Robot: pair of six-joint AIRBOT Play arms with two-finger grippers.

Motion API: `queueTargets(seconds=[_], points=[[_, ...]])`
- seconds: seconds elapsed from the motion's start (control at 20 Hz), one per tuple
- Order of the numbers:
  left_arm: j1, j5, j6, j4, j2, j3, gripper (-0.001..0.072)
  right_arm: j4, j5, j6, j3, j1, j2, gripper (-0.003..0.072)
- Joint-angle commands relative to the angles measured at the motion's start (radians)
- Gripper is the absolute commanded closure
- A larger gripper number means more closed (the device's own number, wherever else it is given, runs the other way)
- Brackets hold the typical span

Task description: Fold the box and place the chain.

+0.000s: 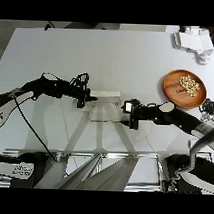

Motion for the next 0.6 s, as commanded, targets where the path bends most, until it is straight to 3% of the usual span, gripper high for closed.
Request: queueTargets(seconds=[0.0,0.2,0.55], points=[[0.001,0.0,0.0,0.0,-0.001,0.0,0.0702,0.058,-0.041,0.045,-0.005,0.043,-0.02,-0.0029],[0.001,0.0,0.0,0.0,-0.001,0.0,0.0702,0.08,-0.139,0.253,-0.005,0.043,-0.031,-0.0029],[0.001,0.0,0.0,0.0,-0.001,0.0,0.0702,0.08,-0.148,0.392,0.006,0.043,0.005,-0.0028]])
